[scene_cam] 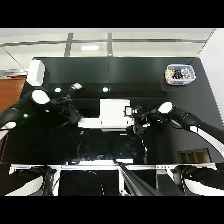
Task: Fold the box and place the chain.
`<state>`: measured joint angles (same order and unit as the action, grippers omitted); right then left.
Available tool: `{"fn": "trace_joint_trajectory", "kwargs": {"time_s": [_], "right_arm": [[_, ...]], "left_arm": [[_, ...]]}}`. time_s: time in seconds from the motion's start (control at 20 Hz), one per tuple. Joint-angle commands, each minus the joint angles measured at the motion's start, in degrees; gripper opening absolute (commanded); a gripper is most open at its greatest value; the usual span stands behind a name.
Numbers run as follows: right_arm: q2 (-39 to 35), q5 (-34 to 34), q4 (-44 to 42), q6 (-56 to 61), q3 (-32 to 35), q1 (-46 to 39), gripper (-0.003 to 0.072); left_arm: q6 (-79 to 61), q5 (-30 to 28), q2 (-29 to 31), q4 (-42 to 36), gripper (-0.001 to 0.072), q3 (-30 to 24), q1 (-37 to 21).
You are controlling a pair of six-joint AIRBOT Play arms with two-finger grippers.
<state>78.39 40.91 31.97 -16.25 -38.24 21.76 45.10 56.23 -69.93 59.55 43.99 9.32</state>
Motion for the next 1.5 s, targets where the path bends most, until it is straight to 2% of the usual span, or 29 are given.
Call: {"fn": "trace_joint_trajectory", "kwargs": {"time_s": [0.0, 0.05, 0.15, 0.2, 0.3, 0.5, 0.7, 0.85, 1.05, 1.2, 1.45], "right_arm": [[0.0, 0.0, 0.0, 0.0, 0.0, 0.0, 0.0191], [0.0, 0.0, 0.0, 0.0, 0.0, 0.0, 0.0191], [0.0, 0.0, 0.0, 0.0, 0.0, 0.0, 0.0191], [0.0, 0.0, 0.0, 0.0, 0.0, 0.0, 0.0191], [0.0, 0.0, 0.0, 0.0, 0.0, 0.0, 0.0191], [0.0, 0.0, 0.0, 0.0, 0.0, 0.0, 0.0191], [0.0, 0.0, 0.0, 0.0, 0.0, 0.0, 0.0191], [0.0, 0.0, 0.0, 0.0, 0.0, 0.0, 0.0191], [0.0, 0.0, 0.0, 0.0, 0.0, 0.0, 0.0191], [0.0, 0.0, 0.0, 0.0, 0.0, 0.0, 0.0191], [0.0, 0.0, 0.0, 0.0, 0.0, 0.0, 0.0191]], "left_arm": [[22.8, 4.3, 1.7, 0.9, 0.0024, -1.7, -13.1], [22.8, 6.1, 1.2, -5.2, 0.0024, -3.0, -17.0], [22.6, 13.8, -2.0, -16.4, 0.0024, -5.0, -23.7], [22.3, 17.4, -4.6, -18.6, 0.0023, -5.7, -25.7], [22.1, 19.5, -9.0, -17.6, 0.0022, -6.3, -26.4], [22.2, 13.7, -13.0, -17.6, 0.0022, -6.4, -22.5], [20.4, 12.0, -15.5, -18.0, 0.0022, -6.4, -15.9], [15.6, 12.3, -15.5, -21.1, 0.0022, -6.3, -12.1], [3.7, 15.4, -15.5, -30.1, 0.0022, -6.2, -11.5], [1.5, 16.4, -15.5, -30.6, 0.0022, -5.7, -10.9], [1.5, 14.7, -15.6, -30.1, 0.0022, -5.7, -8.7]]}}
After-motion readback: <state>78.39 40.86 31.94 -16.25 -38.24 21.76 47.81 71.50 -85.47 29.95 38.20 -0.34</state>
